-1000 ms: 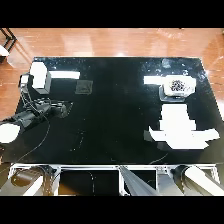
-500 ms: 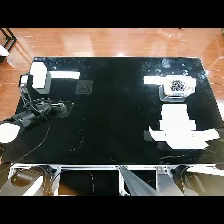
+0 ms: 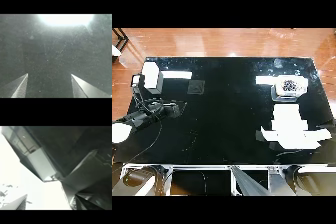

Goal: Fold the box and place the chain.

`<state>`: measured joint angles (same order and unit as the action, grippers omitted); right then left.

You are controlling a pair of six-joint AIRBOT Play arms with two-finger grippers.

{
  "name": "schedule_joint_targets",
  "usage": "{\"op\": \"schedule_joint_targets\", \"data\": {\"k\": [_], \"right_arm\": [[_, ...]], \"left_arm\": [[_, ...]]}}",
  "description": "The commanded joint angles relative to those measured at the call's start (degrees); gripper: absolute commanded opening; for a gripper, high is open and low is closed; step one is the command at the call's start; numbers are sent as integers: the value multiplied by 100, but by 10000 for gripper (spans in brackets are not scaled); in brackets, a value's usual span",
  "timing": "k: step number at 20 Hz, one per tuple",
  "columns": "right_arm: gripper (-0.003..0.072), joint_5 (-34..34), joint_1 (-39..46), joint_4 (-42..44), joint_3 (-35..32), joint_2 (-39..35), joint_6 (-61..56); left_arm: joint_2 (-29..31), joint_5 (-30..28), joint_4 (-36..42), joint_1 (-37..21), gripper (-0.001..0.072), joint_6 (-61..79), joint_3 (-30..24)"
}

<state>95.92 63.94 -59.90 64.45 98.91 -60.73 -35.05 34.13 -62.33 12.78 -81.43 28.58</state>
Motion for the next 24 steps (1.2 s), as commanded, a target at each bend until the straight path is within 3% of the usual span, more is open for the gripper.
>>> {"op": "schedule_joint_targets", "data": {"k": [1, 9, 10, 11, 12, 18, 19, 20, 23, 24], "right_arm": [[697, 136, -63, 186, 68, 181, 13], [696, 254, -295, 175, 66, 184, 96], [654, 302, -299, 94, 66, 184, 103], [461, 308, -299, 46, 66, 184, 101], [357, 323, -297, 0, 66, 184, 101], [351, 428, -299, -15, 42, 179, 101], [290, 444, -299, -15, 42, 177, 103], [111, 444, -299, -15, 42, 177, 109], [74, 490, -299, -15, 42, 177, 166], [20, 505, -299, -13, 42, 177, 195]], "left_arm": [[0, 59, 7, 2, 635, 0, 2], [0, 61, 4, 2, 634, 0, 2], [0, 61, 4, 2, 634, 0, 2], [0, 61, 4, 2, 634, 0, 2], [0, 61, 4, 2, 634, 0, 2], [0, 61, 4, 2, 634, 0, 2], [0, 61, 4, 2, 634, 0, 2], [0, 61, 4, 2, 634, 0, 2], [0, 61, 4, 2, 634, 2, 2], [0, 61, 2, 2, 634, 2, 2]]}}
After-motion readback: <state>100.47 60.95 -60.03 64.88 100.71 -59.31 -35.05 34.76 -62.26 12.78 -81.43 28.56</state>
